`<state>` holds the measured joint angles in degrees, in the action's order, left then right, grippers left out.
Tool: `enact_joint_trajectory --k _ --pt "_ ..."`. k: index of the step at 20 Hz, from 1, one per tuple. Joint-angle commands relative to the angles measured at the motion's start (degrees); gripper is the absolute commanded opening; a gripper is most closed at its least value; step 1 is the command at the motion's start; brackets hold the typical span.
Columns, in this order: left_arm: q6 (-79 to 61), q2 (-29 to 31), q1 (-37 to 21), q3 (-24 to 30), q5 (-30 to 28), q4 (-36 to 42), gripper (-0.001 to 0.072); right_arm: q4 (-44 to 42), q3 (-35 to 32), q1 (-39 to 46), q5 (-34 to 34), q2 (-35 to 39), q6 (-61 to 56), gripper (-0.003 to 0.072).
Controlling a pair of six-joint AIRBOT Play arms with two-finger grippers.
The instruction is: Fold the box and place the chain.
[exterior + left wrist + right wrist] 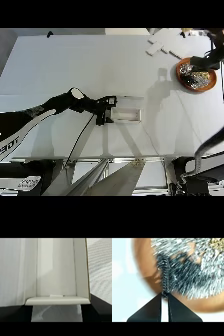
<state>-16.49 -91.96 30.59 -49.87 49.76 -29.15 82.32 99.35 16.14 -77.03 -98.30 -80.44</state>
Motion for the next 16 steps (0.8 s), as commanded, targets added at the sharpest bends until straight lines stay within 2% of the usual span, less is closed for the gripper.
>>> enact_joint_trajectory --k 1,3,7,10,16 --pt "-0.02 0.02 -0.02 -0.02 0.0 -0.02 0.0326 -8.11 0.0 -1.33 -7.96 11.02 5.64 0.002" --pt "-0.02 0.02 -0.02 -0.02 -0.02 -0.02 0.0326 -10.78 0.0 -2.84 -8.74 16.96 5.64 0.002" --pt "-0.02 0.02 -0.02 -0.02 -0.02 -0.02 0.0326 -10.99 -0.04 -6.93 -13.88 26.16 5.77 0.002" --pt "-0.02 0.02 -0.02 0.0 -0.02 -0.02 0.0326 -12.22 -1.01 -11.02 -15.21 32.79 5.73 0.002" --pt "-0.02 0.02 -0.02 -0.02 -0.02 -0.02 0.0326 -15.34 -1.81 -21.53 -16.11 41.64 4.11 0.002"
